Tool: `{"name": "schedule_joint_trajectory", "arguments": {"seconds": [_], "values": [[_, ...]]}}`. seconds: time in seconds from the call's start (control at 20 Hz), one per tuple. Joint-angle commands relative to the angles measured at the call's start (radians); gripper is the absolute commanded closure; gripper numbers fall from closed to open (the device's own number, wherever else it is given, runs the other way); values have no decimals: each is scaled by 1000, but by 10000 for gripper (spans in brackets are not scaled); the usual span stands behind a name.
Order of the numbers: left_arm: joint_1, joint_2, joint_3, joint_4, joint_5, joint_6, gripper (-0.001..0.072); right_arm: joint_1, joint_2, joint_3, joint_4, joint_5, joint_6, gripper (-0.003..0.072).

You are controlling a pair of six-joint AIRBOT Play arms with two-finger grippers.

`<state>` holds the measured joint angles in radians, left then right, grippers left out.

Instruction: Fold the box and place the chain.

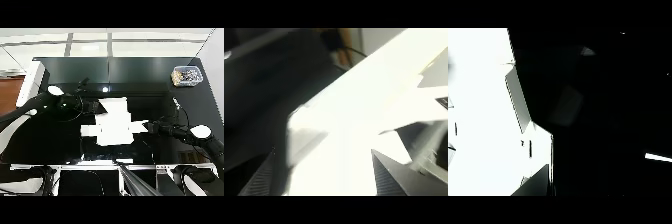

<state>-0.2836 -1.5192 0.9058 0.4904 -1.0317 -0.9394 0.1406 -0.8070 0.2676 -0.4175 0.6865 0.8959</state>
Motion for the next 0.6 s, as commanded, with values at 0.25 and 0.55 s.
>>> {"name": "schedule_joint_trajectory", "arguments": {"seconds": [0.25,0.55], "values": [[-8,-141,107,60,-299,344,119,5,0,-1,1,2,0,674],[-8,-140,145,97,-291,440,484,5,0,-1,1,2,0,674]]}}
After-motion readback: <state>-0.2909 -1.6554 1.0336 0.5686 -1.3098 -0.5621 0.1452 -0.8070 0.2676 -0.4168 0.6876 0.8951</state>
